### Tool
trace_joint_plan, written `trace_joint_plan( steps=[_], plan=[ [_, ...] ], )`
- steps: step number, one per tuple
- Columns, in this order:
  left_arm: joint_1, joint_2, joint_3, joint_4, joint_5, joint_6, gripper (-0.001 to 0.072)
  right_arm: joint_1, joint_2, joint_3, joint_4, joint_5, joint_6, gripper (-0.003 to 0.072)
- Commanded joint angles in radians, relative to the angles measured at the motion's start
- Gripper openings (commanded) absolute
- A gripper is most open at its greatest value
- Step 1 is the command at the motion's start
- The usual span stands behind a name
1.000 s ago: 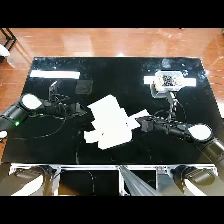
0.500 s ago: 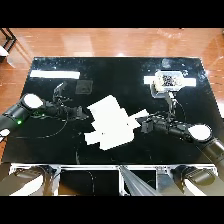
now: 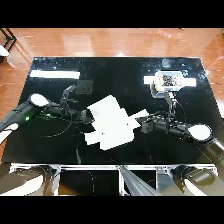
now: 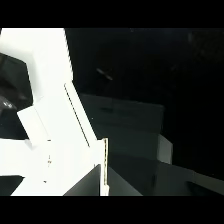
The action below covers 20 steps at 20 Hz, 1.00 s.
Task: Fold the box and place the chain.
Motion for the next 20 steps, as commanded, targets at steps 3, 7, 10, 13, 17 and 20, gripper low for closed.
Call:
trace_joint_plan(
  steps=[3,7,10,13,17,20],
  plan=[
    [-0.001,-0.153,0.000,-0.293,-0.050,0.370,0.0633,0.001,0.000,0.000,0.006,0.010,0.021,0.0020],
    [-0.003,-0.205,0.000,-0.377,-0.109,0.525,0.0633,0.001,0.000,0.000,0.006,0.010,0.028,0.0020],
    [-0.003,-0.224,0.000,-0.377,-0.171,0.589,0.0631,0.001,0.000,-0.001,0.006,0.010,0.035,0.0020],
    [-0.003,-0.224,0.000,-0.377,-0.195,0.610,0.0628,0.001,0.000,-0.001,0.006,0.010,0.047,0.0020],
    [-0.003,-0.224,0.000,-0.392,-0.256,0.676,0.0616,0.001,0.000,0.000,0.006,0.010,0.050,0.0021],
    [-0.003,-0.224,0.000,-0.391,-0.278,0.694,0.0613,0.001,0.000,-0.001,0.005,0.010,0.050,0.0021]
  ],
)
